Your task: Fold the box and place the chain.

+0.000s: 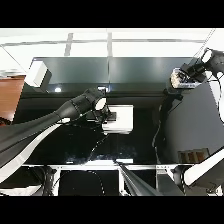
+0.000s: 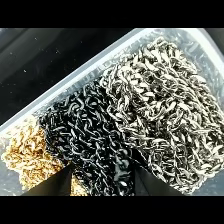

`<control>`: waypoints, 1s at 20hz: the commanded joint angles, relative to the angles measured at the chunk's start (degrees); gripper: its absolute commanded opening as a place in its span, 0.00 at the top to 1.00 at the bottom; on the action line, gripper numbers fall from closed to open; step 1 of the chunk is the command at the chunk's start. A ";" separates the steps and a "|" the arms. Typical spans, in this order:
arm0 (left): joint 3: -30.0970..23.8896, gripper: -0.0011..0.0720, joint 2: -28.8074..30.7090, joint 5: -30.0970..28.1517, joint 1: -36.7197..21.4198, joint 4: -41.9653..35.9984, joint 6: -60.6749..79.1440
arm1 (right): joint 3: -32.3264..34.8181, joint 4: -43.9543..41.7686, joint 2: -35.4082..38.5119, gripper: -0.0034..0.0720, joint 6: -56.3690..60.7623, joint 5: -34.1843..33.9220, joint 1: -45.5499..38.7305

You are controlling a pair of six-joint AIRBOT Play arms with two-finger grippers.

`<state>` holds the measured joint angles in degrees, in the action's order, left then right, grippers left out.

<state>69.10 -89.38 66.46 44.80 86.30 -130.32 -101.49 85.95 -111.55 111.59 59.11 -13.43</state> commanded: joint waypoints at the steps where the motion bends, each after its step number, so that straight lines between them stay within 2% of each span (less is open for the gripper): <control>1: 0.00 0.95 0.02 0.02 -0.02 0.00 0.02 | -0.04 0.33 -0.39 0.56 -0.44 1.09 -0.02; 2: 0.00 0.95 0.02 0.04 -0.02 0.00 0.02 | -0.04 1.11 -0.39 0.56 -1.22 1.44 0.00; 4: 0.00 0.95 0.02 0.04 -0.02 0.00 0.02 | -0.09 0.79 -0.37 0.88 -3.82 3.23 -0.02; 5: 0.00 0.95 0.02 0.04 -0.02 0.00 0.02 | -0.42 0.35 -0.31 0.94 -5.14 5.07 -0.02; 7: 0.00 0.95 0.02 0.04 -0.02 0.00 0.02 | -1.44 0.11 1.14 0.94 -7.56 7.74 -0.07; 11: 0.00 0.95 0.02 0.04 -0.02 -0.02 0.02 | -1.44 -0.42 10.16 0.94 -14.16 7.32 -0.20; 15: 0.00 0.95 0.02 0.20 -0.02 -0.02 0.02 | -1.44 -0.59 23.63 0.94 -22.34 9.84 0.66; 17: 0.00 0.95 0.02 0.20 -0.02 0.00 0.02 | -1.44 -4.00 30.67 0.94 -23.30 9.79 0.63; 20: 0.00 0.95 0.02 0.24 -0.02 -0.02 0.02 | -1.27 -9.16 39.06 0.94 -24.24 14.47 0.66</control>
<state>69.10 -89.38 66.59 44.80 86.28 -130.30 -102.89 81.71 -80.64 89.78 69.87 -12.91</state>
